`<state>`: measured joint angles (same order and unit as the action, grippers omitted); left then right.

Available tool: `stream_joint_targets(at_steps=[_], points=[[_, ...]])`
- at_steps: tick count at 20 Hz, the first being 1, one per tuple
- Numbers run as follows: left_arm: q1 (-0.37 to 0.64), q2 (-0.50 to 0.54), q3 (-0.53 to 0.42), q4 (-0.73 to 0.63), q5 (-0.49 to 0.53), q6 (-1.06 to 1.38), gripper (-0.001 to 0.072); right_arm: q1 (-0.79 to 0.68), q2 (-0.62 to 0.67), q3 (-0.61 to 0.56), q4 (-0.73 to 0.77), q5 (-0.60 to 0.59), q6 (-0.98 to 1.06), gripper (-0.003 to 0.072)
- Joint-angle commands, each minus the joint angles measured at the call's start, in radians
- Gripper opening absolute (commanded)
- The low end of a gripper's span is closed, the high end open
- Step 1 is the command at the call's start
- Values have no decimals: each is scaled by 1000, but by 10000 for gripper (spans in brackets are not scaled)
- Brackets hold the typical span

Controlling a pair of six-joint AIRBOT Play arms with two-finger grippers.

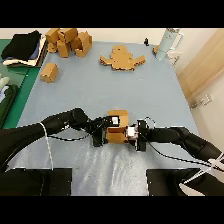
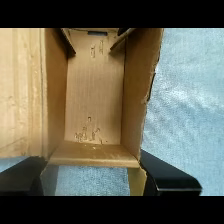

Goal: Fold the box.

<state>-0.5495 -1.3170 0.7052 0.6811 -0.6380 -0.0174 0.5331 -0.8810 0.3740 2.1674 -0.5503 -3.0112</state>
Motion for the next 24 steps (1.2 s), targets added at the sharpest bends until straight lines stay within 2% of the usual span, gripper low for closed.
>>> stream_joint_targets(at_steps=[1, 5, 7, 8, 9, 10, 11, 13, 15, 16, 17, 18, 19, 22, 24], points=[[1, 0, -1, -1, 0, -2, 466, 5, -13, 0, 2, 19, 0, 654], [1, 0, -1, -1, 0, -2, 466, 5, -2, 0, -15, 16, 12, 646], [1, -1, -1, -1, 0, -2, 467, 4, 27, 0, -80, 2, 112, 634], [1, -1, -1, -1, 0, -2, 466, 4, 51, 2, -145, -21, 219, 494], [1, -1, -1, -1, 0, -2, 466, 0, 82, 5, -243, -66, 364, 258], [1, -1, -1, -1, 0, -1, 466, -6, 111, 13, -340, -124, 536, 92], [1, 0, -1, -1, 0, -1, 466, -10, 145, 24, -452, -193, 766, 4], [1, -1, -1, -1, 0, -2, 466, -10, 214, 51, -701, -305, 1168, 4], [1, 0, -1, -1, 0, -2, 466, -31, 286, 63, -1007, -390, 1662, 3], [1, 0, -1, -1, 0, -1, 466, -64, 295, 63, -1095, -450, 1847, 4], [1, -1, -1, -1, 1, -2, 466, -119, 286, 63, -1111, -514, 1960, 3], [1, -1, -1, -1, 1, -2, 466, -177, 263, 58, -1052, -535, 2005, 3], [1, -1, -1, -1, 0, -2, 466, -234, 230, 47, -929, -503, 1984, 3], [1, -1, -1, -1, 0, -2, 466, -298, 101, 13, -481, -330, 1635, 2], [1, -1, -1, -1, 0, -2, 466, -294, 27, 13, -208, -267, 1381, 3]])
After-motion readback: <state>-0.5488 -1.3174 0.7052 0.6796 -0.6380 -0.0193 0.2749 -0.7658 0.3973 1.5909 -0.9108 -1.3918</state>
